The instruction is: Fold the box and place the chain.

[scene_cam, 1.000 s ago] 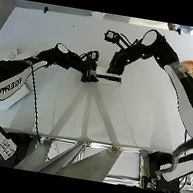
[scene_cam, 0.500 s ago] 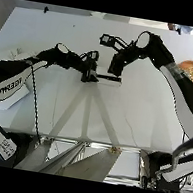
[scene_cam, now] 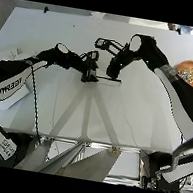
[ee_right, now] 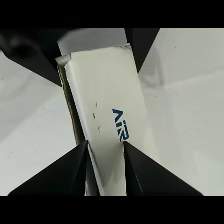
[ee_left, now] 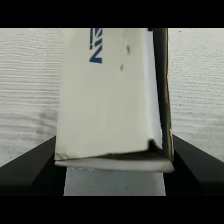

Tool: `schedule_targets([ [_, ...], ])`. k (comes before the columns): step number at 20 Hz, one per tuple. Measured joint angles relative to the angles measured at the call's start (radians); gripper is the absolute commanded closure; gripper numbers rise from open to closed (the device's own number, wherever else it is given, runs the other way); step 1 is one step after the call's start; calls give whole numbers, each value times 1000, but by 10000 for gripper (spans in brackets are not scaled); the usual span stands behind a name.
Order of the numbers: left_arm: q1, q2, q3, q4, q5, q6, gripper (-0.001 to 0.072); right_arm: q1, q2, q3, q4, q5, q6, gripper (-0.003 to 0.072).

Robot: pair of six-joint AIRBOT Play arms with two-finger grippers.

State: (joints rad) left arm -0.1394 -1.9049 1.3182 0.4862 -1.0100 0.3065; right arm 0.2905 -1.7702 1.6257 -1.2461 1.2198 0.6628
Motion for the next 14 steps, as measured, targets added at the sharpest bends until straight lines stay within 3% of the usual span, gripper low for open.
schedule_targets([
  [7, 0, 0, 0, 0, 0, 0, 283, 13, 1, -37, -21, 2, 53, 464],
  [9, 0, 0, 0, 0, 0, 0, 283, 13, 1, -45, -21, 1, 65, 335],
  [14, 0, 0, 0, 0, -2, 2, 283, 13, 3, -51, -6, 30, 72, 314],
])
